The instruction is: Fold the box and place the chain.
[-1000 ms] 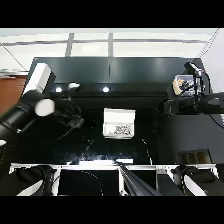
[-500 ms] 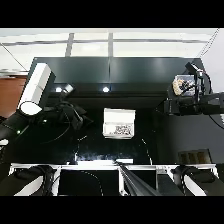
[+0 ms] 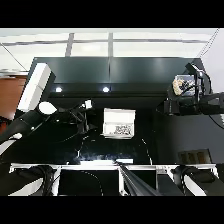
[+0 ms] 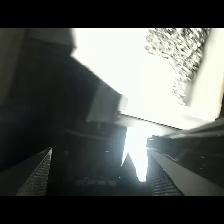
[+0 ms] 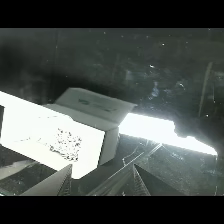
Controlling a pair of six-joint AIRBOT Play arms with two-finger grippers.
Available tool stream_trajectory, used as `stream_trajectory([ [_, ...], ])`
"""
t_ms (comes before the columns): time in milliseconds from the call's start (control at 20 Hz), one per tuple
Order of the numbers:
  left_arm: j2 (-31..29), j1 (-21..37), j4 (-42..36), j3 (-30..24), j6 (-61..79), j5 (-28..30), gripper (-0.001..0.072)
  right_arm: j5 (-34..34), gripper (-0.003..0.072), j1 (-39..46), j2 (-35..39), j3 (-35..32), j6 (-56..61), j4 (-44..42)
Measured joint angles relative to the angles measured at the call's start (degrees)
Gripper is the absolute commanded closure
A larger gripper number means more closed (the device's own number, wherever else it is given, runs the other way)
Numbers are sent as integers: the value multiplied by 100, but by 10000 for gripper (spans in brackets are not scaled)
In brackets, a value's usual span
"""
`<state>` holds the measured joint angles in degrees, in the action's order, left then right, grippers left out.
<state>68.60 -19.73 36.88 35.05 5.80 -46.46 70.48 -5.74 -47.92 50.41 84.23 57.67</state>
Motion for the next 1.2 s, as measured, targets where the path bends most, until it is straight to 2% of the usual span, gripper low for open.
stream_trajectory([
  [300, 566, -59, -691, 35, 1043, -555, -3, 2, 241, 0, 0, -2, 0, 0],
  [500, 721, -85, -951, 59, 1252, -708, -3, 2, 241, 0, 0, 0, -2, 0],
  [850, 774, -212, -1010, 59, 1327, -811, -3, 0, 241, 0, 0, 0, -4, 2],
  [1200, 776, -280, -697, 59, 929, -835, -4, 2, 241, 0, 0, 0, -4, 2],
])
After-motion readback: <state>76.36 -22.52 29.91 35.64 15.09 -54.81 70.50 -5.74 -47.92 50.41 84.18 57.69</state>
